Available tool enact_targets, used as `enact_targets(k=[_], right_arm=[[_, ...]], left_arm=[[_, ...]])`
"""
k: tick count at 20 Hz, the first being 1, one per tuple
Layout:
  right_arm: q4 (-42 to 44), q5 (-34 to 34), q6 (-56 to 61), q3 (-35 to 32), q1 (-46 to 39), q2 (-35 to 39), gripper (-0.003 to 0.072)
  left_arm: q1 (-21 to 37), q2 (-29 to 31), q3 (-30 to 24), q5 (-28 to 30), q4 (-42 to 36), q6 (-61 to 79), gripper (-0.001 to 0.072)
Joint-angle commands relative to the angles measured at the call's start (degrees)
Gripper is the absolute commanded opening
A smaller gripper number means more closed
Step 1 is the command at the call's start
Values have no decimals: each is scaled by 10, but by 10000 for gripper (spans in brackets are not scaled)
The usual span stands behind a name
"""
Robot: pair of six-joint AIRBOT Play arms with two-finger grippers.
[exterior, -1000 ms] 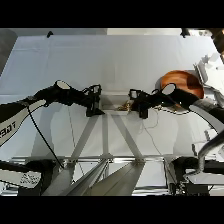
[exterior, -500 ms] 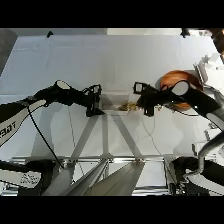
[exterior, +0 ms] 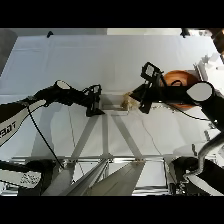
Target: Fold the box and place the chain.
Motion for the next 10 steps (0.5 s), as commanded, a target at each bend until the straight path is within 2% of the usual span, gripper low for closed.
enact_targets(k=[1,6,10], right_arm=[[26,-98,41,15,71,8,7],[26,-226,103,35,131,8,7],[20,-217,151,35,132,-4,7]], left_arm=[[0,0,0,0,0,0,260],[0,0,0,0,0,0,260],[0,0,0,0,0,0,260]])
